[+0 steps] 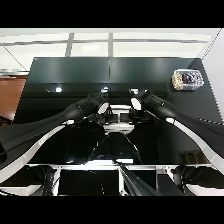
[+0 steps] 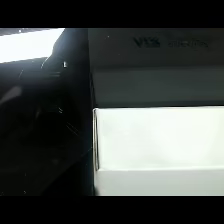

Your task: Fold the box and place the chain.

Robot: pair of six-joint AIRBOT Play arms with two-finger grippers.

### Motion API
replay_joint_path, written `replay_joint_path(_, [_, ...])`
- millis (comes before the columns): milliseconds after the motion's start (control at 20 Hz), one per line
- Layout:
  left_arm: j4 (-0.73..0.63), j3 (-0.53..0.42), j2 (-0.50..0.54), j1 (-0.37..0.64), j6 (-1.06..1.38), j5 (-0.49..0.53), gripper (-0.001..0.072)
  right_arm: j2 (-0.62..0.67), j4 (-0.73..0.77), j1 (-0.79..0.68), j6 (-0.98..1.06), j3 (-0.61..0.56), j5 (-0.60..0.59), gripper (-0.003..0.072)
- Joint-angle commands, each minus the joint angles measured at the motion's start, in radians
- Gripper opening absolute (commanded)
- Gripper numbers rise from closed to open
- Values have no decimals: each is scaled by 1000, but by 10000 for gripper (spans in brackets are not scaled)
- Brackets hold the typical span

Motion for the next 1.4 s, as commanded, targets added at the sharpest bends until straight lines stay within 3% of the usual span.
replay_joint_path(0, [-1, 0, 1, 0, -2, 3, 27, -1, 22, 1, 11, 2, -2, 217])
replay_joint_path(50, [-1, 0, 1, 1, -2, 2, 27, -1, 27, 1, 11, 1, -3, 214])
replay_joint_path(100, [-1, 0, 1, 1, -2, 2, 27, -1, 29, 1, 11, 2, -5, 48])
replay_joint_path(150, [-1, 0, 1, 0, -2, 2, 27, 0, 28, 1, 10, 2, -6, 17])
replay_joint_path(300, [0, 0, 1, 1, -2, 2, 27, 1, 28, 1, 9, 2, -16, 24])
replay_joint_path(400, [0, 0, 1, 1, -2, 2, 27, 14, 29, -6, 2, 4, -10, 354])
replay_joint_path(600, [0, 0, 1, 1, -2, 3, 27, 121, 76, -50, -182, 30, 121, 372])
replay_joint_path(750, [1, 0, 1, 1, -2, 2, 27, 303, 2, -99, -277, 38, 139, 372])
replay_joint_path(900, [3, 0, 1, 1, -2, 3, 27, 412, -402, -207, -251, 37, 95, 371])
replay_joint_path(1000, [3, 0, 1, 1, -2, 3, 27, 402, -612, -325, -193, 12, -56, 371])
replay_joint_path(1050, [3, 0, 1, 1, -2, 3, 27, 388, -607, -406, -178, -8, -170, 372])
replay_joint_path(1150, [4, 0, 1, 1, -2, 9, 27, 309, -476, -578, -149, -18, -286, 704])
replay_joint_path(1250, [3, 0, 1, 1, -2, 18, 27, 193, -212, -738, -167, -12, -384, 705])
replay_joint_path(1350, [3, 0, 1, 1, -2, 18, 27, 66, -45, -840, -188, 83, -399, 704])
